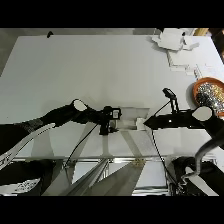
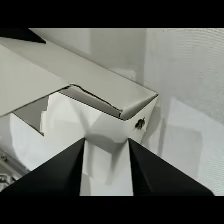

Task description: Fold the box and place the chain.

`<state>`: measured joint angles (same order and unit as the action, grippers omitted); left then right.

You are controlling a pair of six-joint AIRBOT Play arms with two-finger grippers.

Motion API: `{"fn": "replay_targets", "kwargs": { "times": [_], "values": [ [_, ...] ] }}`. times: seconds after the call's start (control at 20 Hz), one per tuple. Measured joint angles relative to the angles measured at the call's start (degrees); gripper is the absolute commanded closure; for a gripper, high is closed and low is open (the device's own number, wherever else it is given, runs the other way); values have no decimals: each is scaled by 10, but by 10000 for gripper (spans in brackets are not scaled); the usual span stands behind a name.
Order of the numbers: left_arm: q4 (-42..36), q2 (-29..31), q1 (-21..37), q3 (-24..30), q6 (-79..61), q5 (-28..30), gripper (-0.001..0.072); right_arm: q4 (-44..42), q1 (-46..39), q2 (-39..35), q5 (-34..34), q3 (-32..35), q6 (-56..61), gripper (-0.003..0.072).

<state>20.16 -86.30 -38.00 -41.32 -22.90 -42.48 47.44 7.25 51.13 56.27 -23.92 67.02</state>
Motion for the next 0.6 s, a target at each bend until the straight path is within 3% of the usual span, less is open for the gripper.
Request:
{"fn": "replay_targets", "kwargs": {
  "times": [0.35, 0.6],
  "values": [
    [0, 0, 0, 0, 0, 0, 455, 130, 111, 16, -65, -29, 207, 288],
    [0, 0, 0, 0, 0, 0, 455, 244, 194, 73, -59, -83, 377, 288]
  ]
}}
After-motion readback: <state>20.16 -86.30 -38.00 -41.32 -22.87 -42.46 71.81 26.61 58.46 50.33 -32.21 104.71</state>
